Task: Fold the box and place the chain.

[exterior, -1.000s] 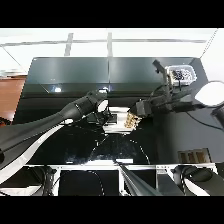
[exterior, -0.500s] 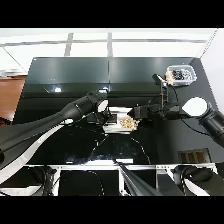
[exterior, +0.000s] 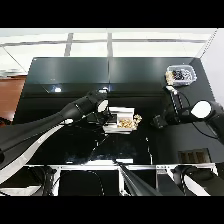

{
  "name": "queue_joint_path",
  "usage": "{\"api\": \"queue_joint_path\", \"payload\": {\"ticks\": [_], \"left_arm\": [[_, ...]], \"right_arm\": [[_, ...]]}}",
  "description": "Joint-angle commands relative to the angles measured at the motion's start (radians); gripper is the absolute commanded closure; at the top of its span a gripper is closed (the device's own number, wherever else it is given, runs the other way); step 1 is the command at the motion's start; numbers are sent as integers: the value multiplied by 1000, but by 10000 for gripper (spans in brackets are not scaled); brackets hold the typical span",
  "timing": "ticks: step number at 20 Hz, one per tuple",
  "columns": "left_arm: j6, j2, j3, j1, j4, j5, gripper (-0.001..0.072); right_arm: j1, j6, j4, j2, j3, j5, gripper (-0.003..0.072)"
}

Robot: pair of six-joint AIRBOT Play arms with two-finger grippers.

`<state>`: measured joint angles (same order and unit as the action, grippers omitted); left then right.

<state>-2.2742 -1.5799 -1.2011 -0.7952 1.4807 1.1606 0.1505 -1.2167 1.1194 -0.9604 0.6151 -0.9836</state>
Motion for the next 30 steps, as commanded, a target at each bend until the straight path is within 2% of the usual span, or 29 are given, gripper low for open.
{"api": "queue_joint_path", "payload": {"ticks": [1, 4, 7, 8, 13, 18, 23, 24, 25, 26, 27, 30], "left_arm": [[0, 0, 0, 0, 0, 0, 685], [0, 0, 0, 0, 0, 0, 685], [0, 0, 0, 0, -1, 0, 685], [0, 0, 0, 0, 0, 0, 685], [0, 0, 0, 0, -1, 0, 685], [0, 0, 0, 0, -1, 0, 685], [0, 0, 0, 0, -1, 0, 685], [0, 0, 0, 0, -1, 0, 685], [0, 0, 0, 0, -1, 0, 685], [0, 0, 0, 0, -1, 0, 684], [0, 0, 0, 0, -1, 0, 685], [0, 0, 0, 0, -1, 0, 684]], "right_arm": [[27, 374, -55, -8, -84, 174, -26], [117, 910, -113, -35, -95, 229, -24], [121, 1366, -462, -127, -93, 228, -18], [121, 1456, -517, -153, -87, 217, -18], [128, 1514, -505, -214, -81, 204, -18], [142, 1515, -485, -242, -82, 307, -18], [143, 1448, -454, -263, -81, 307, -16], [142, 1442, -454, -263, -81, 303, 108], [142, 1411, -453, -263, -81, 300, 358], [143, 1385, -454, -263, -82, 299, 569], [142, 1342, -453, -263, -81, 299, 640], [142, 1226, -452, -244, -81, 287, 669]]}}
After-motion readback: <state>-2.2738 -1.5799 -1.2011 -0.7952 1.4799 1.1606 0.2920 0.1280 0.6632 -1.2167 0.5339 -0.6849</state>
